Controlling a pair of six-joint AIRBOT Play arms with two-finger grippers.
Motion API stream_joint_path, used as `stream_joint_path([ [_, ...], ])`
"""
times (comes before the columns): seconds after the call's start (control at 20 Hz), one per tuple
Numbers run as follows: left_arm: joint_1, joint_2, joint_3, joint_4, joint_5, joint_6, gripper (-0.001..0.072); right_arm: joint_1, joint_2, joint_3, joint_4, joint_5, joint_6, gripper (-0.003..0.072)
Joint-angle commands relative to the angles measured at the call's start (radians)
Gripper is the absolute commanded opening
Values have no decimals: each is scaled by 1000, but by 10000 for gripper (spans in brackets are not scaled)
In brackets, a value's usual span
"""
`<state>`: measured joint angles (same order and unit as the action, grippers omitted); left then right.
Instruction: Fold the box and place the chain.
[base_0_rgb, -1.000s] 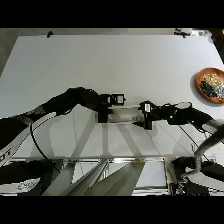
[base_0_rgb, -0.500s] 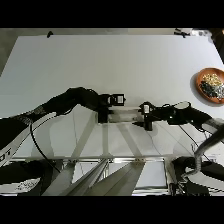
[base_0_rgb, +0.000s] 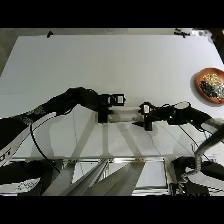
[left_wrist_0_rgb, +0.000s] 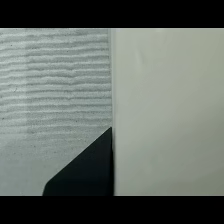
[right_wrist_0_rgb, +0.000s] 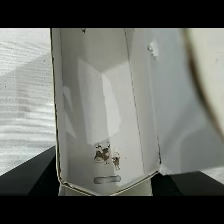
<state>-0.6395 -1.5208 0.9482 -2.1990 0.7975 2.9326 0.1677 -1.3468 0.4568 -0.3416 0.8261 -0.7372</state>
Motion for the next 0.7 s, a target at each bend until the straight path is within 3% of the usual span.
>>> stream_joint_path([
  [0.0, 0, -1, 0, 0, -1, 0, 10, 6, -1, 0, -3, -4, 0, 456],
  [0.25, 0, -1, 0, 0, -1, 0, 10, 6, -1, -1, -3, -7, 0, 451],
  [0.35, 0, -1, 0, 0, -1, 0, 10, 6, -1, -1, -3, -7, 0, 399],
  [0.65, 0, -1, 0, 0, -1, 0, 10, 6, -1, -1, -3, -12, 0, 399],
])
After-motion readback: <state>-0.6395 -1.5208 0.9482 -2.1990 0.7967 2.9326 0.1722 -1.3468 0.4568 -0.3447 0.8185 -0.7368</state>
